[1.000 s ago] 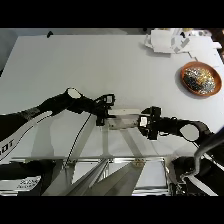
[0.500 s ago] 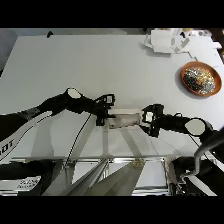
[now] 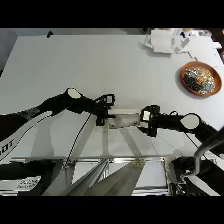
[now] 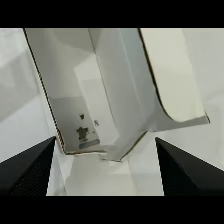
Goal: Fold the box and place the chain.
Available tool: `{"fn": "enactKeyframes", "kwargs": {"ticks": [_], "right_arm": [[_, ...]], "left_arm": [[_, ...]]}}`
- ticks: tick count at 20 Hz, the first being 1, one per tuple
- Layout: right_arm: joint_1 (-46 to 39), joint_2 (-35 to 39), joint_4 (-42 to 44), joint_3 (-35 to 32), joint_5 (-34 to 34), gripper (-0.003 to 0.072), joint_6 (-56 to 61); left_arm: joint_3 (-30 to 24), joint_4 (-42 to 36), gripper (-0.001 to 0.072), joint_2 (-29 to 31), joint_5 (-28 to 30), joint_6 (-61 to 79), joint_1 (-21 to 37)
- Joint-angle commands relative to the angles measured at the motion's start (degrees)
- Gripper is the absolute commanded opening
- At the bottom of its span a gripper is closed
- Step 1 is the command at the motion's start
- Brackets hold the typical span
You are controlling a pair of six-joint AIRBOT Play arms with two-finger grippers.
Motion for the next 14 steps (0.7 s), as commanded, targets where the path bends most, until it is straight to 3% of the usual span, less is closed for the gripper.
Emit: {"fn": "enactKeyframes", "kwargs": {"ticks": [1,5,9,14], "right_arm": [[-0.1,-1.0,4.7,0.1,0.1,0.0701,-7.3],[-5.9,-4.9,7.3,1.3,6.1,0.0701,-10.1],[-6.5,-10.1,10.1,3.8,12.3,0.07,-17.7],[-6.5,-13.9,9.8,4.1,13.5,0.0694,-17.8]], "left_arm": [[0.0,0.0,0.001,0.0,0.0,0.0,0.0],[0.0,0.0,0.001,0.0,0.0,0.0,0.0],[0.0,0.0,0.001,0.0,0.0,0.0,0.0],[0.0,0.0,0.001,0.0,0.0,0.0,0.0]]}}
